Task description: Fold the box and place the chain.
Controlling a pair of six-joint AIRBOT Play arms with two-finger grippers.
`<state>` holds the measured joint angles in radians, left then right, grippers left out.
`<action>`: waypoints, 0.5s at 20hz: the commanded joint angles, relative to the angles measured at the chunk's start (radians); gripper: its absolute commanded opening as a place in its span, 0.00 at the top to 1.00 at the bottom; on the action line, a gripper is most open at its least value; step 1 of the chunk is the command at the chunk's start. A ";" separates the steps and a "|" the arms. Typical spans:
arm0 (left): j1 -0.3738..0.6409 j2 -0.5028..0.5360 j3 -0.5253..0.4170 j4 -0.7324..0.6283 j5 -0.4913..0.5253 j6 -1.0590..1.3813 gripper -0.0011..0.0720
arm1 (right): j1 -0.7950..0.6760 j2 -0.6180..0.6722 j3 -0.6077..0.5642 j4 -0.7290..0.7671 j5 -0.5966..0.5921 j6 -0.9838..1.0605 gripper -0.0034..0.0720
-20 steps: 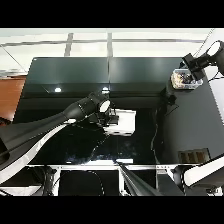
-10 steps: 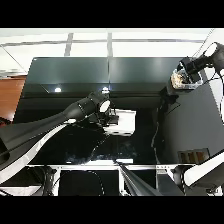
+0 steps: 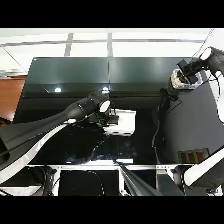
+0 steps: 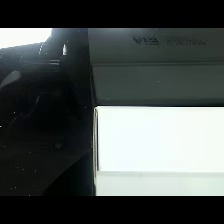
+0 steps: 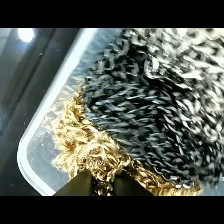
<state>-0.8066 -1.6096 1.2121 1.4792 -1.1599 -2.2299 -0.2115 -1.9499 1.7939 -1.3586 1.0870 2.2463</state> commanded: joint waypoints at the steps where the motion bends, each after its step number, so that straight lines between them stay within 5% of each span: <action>1: 0.000 0.000 0.000 0.000 0.002 0.000 0.94 | -0.003 0.005 0.000 0.016 0.018 -0.166 0.93; 10: 0.000 0.000 0.000 0.000 0.009 0.000 0.94 | -0.015 0.359 0.001 0.047 0.127 -0.594 0.94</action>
<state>-0.8066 -1.6096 1.2121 1.4792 -1.1587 -2.2299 -0.2222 -1.7103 1.7939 -1.3285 1.1637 1.7943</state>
